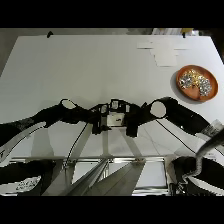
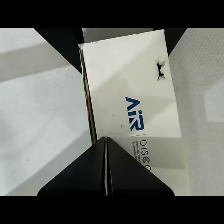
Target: Fold the box and place the chain.
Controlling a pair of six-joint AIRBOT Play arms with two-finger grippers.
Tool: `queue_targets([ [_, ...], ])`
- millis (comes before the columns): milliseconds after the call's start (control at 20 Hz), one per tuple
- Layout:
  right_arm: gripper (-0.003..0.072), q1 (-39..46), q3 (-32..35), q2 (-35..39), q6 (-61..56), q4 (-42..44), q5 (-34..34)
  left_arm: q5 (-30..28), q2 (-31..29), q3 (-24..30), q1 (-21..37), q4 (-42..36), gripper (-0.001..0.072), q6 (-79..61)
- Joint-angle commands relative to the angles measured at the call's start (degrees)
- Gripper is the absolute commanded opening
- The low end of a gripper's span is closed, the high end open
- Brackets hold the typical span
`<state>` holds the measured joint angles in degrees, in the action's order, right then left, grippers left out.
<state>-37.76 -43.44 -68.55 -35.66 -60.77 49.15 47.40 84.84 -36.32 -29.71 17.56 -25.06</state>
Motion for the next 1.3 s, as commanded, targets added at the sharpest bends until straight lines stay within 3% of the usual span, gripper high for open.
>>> queue_targets([
  [0,0.0013,0.02,0.48,-0.04,-0.04,-0.24,-2.01,-0.04,-0.02,-0.02,-0.02,0.00,0.0221,0.02],
  [500,0.0014,0.02,0.76,-1.25,-0.55,-0.24,-0.42,-0.02,-0.02,-0.02,-0.02,0.00,0.0221,0.02],
  [750,0.0014,0.02,0.70,4.22,-3.26,-2.08,-1.90,-0.02,-0.02,-0.02,-0.02,0.00,0.0221,0.02],
  [950,0.0014,1.20,0.70,10.97,-13.27,-10.03,-2.25,-0.04,-0.02,-0.02,-0.02,0.02,0.0221,0.02],
  [1100,0.0014,7.87,0.70,16.44,-22.21,-14.93,4.81,-0.02,-0.02,-0.02,-0.02,0.00,0.0221,0.02],
  [1250,0.0013,17.46,0.72,18.78,-30.23,-24.00,18.14,-0.02,-0.02,-0.02,-0.02,0.00,0.0221,0.02],
])
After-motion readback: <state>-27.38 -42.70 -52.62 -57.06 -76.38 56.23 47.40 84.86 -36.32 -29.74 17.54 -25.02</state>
